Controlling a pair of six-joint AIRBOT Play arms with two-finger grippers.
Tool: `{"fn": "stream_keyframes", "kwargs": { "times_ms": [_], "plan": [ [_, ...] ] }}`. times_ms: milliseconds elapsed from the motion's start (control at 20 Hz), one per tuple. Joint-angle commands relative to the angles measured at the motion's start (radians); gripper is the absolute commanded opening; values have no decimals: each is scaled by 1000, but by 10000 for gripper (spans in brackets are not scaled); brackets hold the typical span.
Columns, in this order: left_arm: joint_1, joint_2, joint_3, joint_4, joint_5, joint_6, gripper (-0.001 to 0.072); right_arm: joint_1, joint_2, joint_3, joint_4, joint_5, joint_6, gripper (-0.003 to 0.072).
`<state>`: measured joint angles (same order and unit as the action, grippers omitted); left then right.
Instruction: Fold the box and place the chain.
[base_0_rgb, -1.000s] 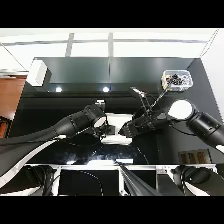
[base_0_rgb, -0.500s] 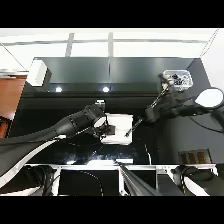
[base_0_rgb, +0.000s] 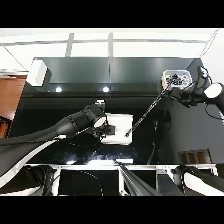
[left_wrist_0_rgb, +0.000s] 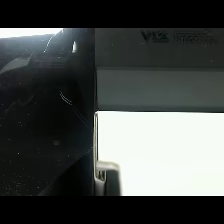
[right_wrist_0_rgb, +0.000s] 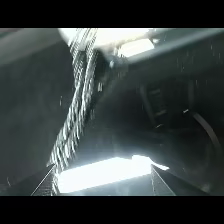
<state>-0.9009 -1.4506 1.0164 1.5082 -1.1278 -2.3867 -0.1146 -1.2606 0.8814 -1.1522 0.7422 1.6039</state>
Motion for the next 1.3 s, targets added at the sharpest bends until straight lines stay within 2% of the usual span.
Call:
{"fn": "stream_keyframes", "kwargs": {
  "times_ms": [0, 200, 350, 400, 500, 550, 700, 850, 1250],
  "plan": [
    [1, -1, 0, 2, -1, 0, 32, -16, -198, 129, 147, -47, 31, 720],
    [1, -1, 0, 2, -1, 0, 32, -16, -356, 274, 194, 30, 31, 720],
    [1, -1, 0, 2, 0, 0, 32, -16, -392, 298, 217, 32, 31, 720],
    [1, -1, 0, 2, 0, 0, 32, -16, -392, 299, 213, 32, 30, 642],
    [1, -1, 0, 2, 0, 0, 32, -16, -391, 302, 214, 52, 1, 111],
    [1, -1, 0, 2, 0, 0, 32, -16, -390, 302, 214, 74, -8, 13],
    [1, -1, 0, 0, -1, 0, 32, -25, -372, 302, 210, 152, -23, 12],
    [0, -1, 0, -2, 0, 0, 32, -35, -296, 302, 210, 175, -60, 10],
    [0, -1, 0, -2, 0, 0, 32, -61, 66, 312, 209, 206, -201, 9]
  ]
}}
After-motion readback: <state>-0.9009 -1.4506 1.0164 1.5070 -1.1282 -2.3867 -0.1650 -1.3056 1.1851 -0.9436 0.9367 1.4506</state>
